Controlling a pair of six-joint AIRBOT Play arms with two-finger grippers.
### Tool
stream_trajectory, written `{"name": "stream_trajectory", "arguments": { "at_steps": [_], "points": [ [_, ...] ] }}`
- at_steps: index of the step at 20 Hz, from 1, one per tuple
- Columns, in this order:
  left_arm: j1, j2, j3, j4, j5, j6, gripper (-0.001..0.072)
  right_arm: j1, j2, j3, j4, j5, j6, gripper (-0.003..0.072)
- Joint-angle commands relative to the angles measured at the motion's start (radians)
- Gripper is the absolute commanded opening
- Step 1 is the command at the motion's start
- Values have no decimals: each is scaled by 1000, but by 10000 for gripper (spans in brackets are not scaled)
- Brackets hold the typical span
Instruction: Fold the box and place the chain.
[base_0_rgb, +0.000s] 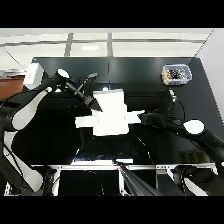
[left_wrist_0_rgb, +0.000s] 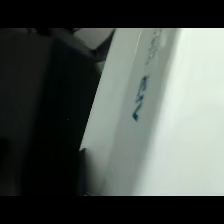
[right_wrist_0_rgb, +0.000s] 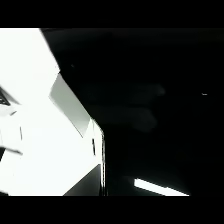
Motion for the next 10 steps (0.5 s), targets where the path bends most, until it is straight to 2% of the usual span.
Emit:
{"name": "stream_trajectory", "arguments": {
  "at_steps": [1, 2, 4, 5, 7, 8, 10],
  "points": [
    [-7, -9, 18, -1, -36, 60, 51, 0, -1, 0, -6, -1, 1, 11],
    [-6, -8, 26, -2, -41, 59, 27, 0, -1, 1, -11, -1, 1, 46],
    [-3, -3, 49, 0, -61, 42, 25, -16, -1, 35, -102, 49, 1, 642],
    [-2, 9, 58, 5, -59, 15, 24, -43, -1, 77, -169, 118, 1, 687],
    [-5, 55, 51, 14, -58, 2, 22, -109, -1, 200, -325, 301, 1, 687],
    [-11, 93, 25, 3, -53, 8, 21, -130, -1, 262, -401, 381, -13, 687],
    [-32, 188, -88, -105, -28, 122, 21, -137, -1, 338, -503, 452, -133, 686]
  ]
}}
